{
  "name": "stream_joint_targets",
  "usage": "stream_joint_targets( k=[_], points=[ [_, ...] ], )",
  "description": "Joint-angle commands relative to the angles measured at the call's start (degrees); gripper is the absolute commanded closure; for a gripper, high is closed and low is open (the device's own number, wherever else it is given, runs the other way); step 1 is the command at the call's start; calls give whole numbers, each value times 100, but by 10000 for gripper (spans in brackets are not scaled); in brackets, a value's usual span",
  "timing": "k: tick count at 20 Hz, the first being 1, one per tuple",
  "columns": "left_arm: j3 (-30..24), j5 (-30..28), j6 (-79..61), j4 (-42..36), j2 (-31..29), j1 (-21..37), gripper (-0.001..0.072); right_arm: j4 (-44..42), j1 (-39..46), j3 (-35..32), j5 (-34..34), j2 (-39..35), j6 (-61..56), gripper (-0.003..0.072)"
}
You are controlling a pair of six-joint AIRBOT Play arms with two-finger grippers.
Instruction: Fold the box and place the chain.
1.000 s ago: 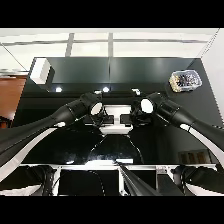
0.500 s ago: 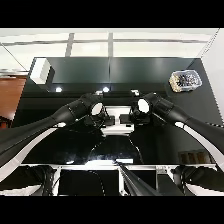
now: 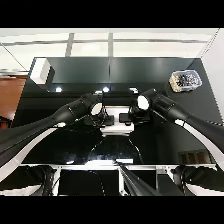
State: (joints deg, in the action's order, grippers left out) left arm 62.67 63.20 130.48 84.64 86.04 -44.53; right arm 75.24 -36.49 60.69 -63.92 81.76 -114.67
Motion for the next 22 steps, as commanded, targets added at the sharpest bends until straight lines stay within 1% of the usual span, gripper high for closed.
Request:
stream_joint_targets(
  k=[1, 4, 8, 9, 10, 19, 22],
  points=[
    [4, 9, 2, -4, -4, 0, 681, -28, -4, 223, -236, -7, 85, 362],
    [4, 9, 2, -4, -4, 0, 681, -20, -4, 225, -514, -7, 66, 362],
    [4, 48, 2, -7, -4, 0, 681, -31, -4, 225, -686, -24, 70, 362],
    [4, 55, 2, -7, -4, 0, 681, -33, 0, 225, -721, -42, 70, 332],
    [4, 52, 2, -7, -4, 0, 681, -44, 0, 225, -728, -68, 76, 305],
    [7, 52, 2, -7, -4, 0, 681, -627, 7, 225, -522, -92, 81, 307],
    [7, 55, 2, -9, -4, 0, 681, -664, -7, 225, -442, -90, -96, 308]
  ],
)
